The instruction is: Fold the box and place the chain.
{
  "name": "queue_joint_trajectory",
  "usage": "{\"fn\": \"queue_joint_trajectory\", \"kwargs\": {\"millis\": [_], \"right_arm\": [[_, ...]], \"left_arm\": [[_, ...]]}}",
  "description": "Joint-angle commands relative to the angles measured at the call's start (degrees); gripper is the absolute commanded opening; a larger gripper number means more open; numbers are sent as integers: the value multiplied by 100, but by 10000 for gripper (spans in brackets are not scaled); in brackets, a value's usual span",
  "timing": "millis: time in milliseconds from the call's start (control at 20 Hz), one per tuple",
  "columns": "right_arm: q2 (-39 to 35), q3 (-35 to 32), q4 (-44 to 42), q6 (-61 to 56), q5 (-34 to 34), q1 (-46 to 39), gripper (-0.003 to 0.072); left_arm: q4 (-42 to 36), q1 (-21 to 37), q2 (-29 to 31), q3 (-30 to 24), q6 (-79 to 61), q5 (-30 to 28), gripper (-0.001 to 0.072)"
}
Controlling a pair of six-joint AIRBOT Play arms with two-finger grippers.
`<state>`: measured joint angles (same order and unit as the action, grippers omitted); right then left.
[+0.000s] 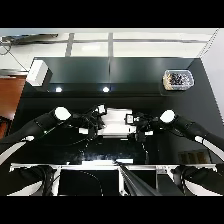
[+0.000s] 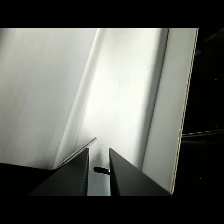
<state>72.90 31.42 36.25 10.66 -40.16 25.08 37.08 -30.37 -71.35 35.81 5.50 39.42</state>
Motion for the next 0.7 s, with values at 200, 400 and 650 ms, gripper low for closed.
{"fn": "queue_joint_trajectory", "kwargs": {"millis": [200,400,650], "right_arm": [[0,0,0,2,-4,4,486],[0,0,0,0,-2,4,486],[0,0,0,0,-2,4,486]], "left_arm": [[-7,-2,0,7,2,0,242],[280,11,57,7,20,11,27],[1360,518,680,7,1427,85,27]]}}
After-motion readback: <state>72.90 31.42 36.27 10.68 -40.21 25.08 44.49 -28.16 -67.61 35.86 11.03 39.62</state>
